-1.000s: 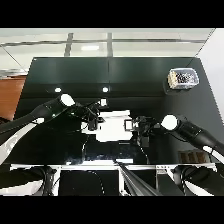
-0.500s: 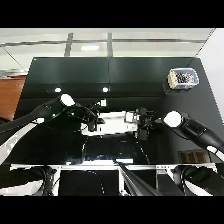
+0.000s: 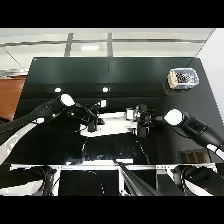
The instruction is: Fold the box and place the chain.
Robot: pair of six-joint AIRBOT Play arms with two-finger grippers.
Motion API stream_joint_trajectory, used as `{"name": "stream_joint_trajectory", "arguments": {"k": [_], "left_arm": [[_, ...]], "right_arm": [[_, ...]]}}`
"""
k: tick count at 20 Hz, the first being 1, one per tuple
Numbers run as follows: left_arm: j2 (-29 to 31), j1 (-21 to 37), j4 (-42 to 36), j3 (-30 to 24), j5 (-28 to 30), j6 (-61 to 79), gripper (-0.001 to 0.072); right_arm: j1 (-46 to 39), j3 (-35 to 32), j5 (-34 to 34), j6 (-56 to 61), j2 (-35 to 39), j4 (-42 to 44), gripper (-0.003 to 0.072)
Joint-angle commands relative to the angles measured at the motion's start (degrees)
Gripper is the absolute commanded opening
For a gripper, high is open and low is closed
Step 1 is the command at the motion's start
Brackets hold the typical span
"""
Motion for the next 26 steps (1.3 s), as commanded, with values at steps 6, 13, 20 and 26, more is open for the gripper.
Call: {"name": "stream_joint_trajectory", "arguments": {"k": [6, 13, 20, 26], "left_arm": [[0.0, 0.0, 0.0, 0.0, 0.5, 0.0, 0.0031], [0.0, 0.0, 0.0, 0.0, 0.5, 0.0, 0.0031], [0.0, 0.0, -0.1, 0.0, 0.5, 0.0, 0.0032], [0.0, 0.0, -0.1, 0.0, 0.5, 0.0, 0.0032]], "right_arm": [[0.2, 0.0, 4.5, -9.5, -6.4, 6.4, 0.0689], [0.2, 0.0, 3.5, -10.6, -9.3, 9.5, 0.0689], [0.7, 0.0, 2.7, -11.4, -11.9, 10.6, 0.0689], [1.4, 0.0, 0.4, -11.1, -12.9, 10.7, 0.0688]]}}
